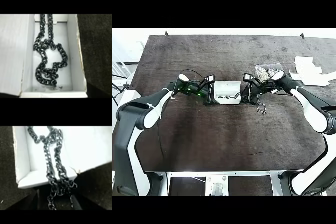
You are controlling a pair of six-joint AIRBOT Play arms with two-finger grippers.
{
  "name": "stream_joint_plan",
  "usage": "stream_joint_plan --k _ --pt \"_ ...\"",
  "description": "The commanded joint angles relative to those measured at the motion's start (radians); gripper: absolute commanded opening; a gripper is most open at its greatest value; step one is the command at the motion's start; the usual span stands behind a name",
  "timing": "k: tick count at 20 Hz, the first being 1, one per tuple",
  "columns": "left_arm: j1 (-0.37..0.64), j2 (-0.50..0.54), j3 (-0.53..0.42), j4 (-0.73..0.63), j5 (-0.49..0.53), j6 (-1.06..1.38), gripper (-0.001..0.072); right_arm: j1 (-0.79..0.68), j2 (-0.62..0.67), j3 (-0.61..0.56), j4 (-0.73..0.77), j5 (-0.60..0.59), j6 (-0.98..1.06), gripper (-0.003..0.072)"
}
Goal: Fold the box and place the chain.
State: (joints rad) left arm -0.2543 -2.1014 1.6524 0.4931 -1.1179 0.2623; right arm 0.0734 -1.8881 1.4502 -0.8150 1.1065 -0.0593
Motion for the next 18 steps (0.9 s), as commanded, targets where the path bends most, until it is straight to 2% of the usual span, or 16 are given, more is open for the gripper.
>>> stream_joint_plan --k 1,2,4,5,9,15,18 --pt "0.0 0.0 0.0 0.0 0.0 0.0 0.0388 0.007 -0.02 0.005 -0.04 -0.016 0.0 0.0404" --pt "0.0 0.0 0.0 0.0 0.0 0.0 0.0388 0.007 -0.02 0.005 -0.068 -0.017 0.012 0.0306" --pt "0.0 0.0 0.0 0.0 0.0 0.0 0.0388 0.004 -0.013 0.016 -0.123 -0.015 0.055 0.0063" --pt "0.0 0.0 0.0 0.0 0.0 0.0 0.0388 0.001 -0.005 0.027 -0.133 0.002 0.068 0.0017" --pt "0.0 0.0 0.0 0.0 0.0 0.0 0.0388 -0.005 0.095 0.058 -0.129 0.093 0.082 0.0017" --pt "0.0 0.0 0.0 0.0 0.0 0.0 0.0388 -0.004 0.301 0.058 -0.126 0.117 0.114 0.0017" --pt "0.0 0.0 0.0 0.0 0.0 0.0 0.0389 -0.004 0.381 0.059 -0.047 0.117 0.13 0.0017"
